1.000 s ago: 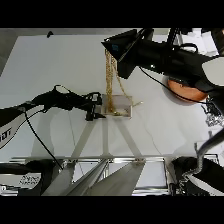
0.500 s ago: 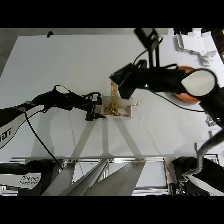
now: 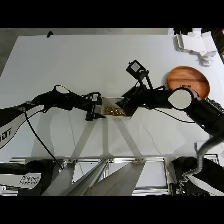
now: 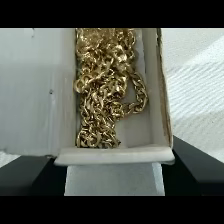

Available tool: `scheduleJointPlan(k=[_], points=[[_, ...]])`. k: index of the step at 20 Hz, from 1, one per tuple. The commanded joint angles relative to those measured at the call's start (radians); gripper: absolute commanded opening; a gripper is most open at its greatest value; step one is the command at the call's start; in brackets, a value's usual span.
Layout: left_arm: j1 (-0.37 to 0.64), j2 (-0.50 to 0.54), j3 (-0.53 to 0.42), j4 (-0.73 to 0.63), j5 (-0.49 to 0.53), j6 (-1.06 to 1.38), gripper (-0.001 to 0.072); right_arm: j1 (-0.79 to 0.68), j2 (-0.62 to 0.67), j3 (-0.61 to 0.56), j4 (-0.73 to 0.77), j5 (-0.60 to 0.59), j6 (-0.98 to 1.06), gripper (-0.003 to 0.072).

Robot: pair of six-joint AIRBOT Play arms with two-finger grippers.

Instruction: Fold the box and place the chain.

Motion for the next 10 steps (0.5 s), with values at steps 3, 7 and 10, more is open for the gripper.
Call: scheduleJointPlan(k=[3,7,10], points=[[0.001,0.001,0.000,0.000,0.000,0.000,0.0213,-0.085,0.062,-0.010,-0.075,0.107,-0.089,0.0434],[0.001,0.001,0.000,0.000,0.000,0.000,0.0213,-0.314,0.066,-0.010,-0.113,0.261,-0.359,0.0434],[0.001,0.001,0.000,0.000,0.000,0.000,0.0213,-0.432,-0.004,-0.011,-0.118,0.259,-0.642,0.0436]])
